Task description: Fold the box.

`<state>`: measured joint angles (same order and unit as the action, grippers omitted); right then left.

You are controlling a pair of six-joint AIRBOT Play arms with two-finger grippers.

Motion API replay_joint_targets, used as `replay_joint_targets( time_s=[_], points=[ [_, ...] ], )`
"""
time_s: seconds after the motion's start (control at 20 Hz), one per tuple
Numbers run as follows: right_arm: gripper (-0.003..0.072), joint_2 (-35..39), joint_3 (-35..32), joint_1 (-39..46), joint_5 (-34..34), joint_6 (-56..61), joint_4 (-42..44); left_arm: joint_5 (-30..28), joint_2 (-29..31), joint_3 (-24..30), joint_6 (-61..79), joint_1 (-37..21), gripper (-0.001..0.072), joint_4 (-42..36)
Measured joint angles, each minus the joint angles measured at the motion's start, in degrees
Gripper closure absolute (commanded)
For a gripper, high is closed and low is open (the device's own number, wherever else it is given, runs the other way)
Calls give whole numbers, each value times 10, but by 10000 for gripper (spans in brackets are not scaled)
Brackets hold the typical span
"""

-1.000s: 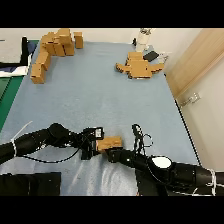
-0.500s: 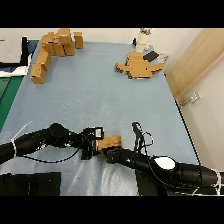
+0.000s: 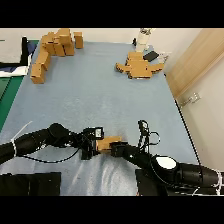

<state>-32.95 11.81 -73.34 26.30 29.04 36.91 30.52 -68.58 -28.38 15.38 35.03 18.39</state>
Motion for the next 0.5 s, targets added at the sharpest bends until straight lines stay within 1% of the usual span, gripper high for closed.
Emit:
replay_joint_targets(
  time_s=[0.5],
  points=[
    [681,-26,-1,-3,-4,-12,23,0,0,0,0,0,212,0]
  ],
)
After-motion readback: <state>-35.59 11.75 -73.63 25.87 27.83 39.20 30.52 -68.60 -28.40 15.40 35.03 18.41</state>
